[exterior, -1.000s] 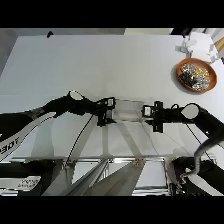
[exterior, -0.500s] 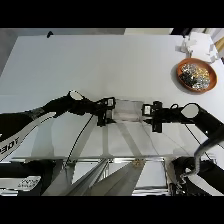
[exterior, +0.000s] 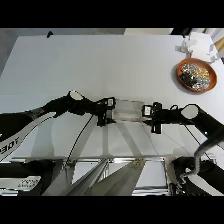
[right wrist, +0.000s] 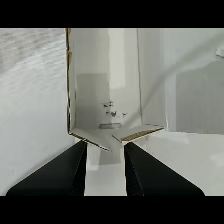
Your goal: Fold the box and place the chain.
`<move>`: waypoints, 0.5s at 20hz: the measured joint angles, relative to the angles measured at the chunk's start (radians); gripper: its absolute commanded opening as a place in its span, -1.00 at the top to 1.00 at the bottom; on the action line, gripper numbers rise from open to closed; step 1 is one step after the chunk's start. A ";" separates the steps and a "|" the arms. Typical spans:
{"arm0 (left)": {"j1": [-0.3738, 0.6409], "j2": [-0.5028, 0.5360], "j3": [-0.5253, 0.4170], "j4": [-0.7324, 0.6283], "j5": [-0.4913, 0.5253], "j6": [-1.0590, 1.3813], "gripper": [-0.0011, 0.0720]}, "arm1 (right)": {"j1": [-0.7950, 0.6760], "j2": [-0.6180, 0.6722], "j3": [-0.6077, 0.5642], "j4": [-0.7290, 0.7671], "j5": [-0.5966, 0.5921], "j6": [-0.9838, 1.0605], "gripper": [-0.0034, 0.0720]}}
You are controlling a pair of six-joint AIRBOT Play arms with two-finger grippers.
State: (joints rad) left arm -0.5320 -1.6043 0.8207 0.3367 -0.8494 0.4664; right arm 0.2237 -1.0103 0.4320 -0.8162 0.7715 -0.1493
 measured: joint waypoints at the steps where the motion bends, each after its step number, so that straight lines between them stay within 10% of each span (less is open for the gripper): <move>1: 0.000 0.000 0.000 0.000 0.000 0.000 0.94 | 0.000 0.000 -0.002 0.003 -0.002 -0.004 0.33; 10: 0.000 0.000 0.000 0.000 0.000 0.000 0.94 | 0.000 0.000 -0.008 0.035 -0.033 -0.020 0.34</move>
State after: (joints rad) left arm -0.5320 -1.6043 0.8207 0.3367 -0.8490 0.4660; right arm 0.2237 -1.0103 0.4240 -0.7811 0.7383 -0.1692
